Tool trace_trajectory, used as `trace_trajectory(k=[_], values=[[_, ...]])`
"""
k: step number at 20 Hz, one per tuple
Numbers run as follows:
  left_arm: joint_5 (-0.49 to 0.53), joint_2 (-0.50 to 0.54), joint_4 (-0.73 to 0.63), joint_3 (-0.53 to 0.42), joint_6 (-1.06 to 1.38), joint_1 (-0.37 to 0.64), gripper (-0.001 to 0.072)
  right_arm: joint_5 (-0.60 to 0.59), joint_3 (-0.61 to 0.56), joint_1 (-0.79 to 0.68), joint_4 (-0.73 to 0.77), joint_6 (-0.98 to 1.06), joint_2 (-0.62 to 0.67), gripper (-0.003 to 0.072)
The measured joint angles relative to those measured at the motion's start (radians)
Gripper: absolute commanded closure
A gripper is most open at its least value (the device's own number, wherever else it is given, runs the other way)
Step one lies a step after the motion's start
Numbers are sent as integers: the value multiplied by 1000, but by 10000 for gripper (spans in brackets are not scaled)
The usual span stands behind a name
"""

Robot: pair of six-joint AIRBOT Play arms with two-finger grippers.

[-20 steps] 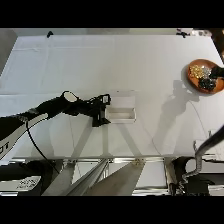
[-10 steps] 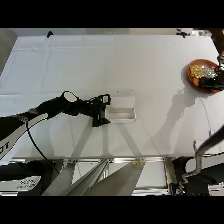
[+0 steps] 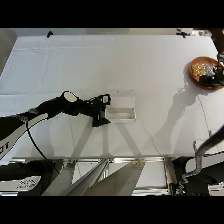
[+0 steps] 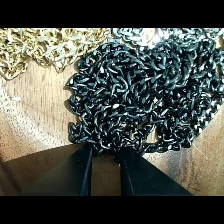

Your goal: Fold the box and place the chain.

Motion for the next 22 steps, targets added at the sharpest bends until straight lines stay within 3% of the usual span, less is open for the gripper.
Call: trace_trajectory(k=[6,17,18,19,20,22], values=[[0,0,0,0,0,0,456,38,-3,0,95,-61,34,679],[0,0,0,0,0,0,456,158,-1,51,253,-177,218,677],[0,0,0,0,0,0,456,152,-1,67,251,-177,229,614],[0,0,0,0,0,0,456,135,-1,79,240,-165,233,318],[0,0,0,0,0,0,456,115,-1,87,218,-148,235,235],[0,0,0,0,0,0,456,71,-1,86,172,-119,227,146]])
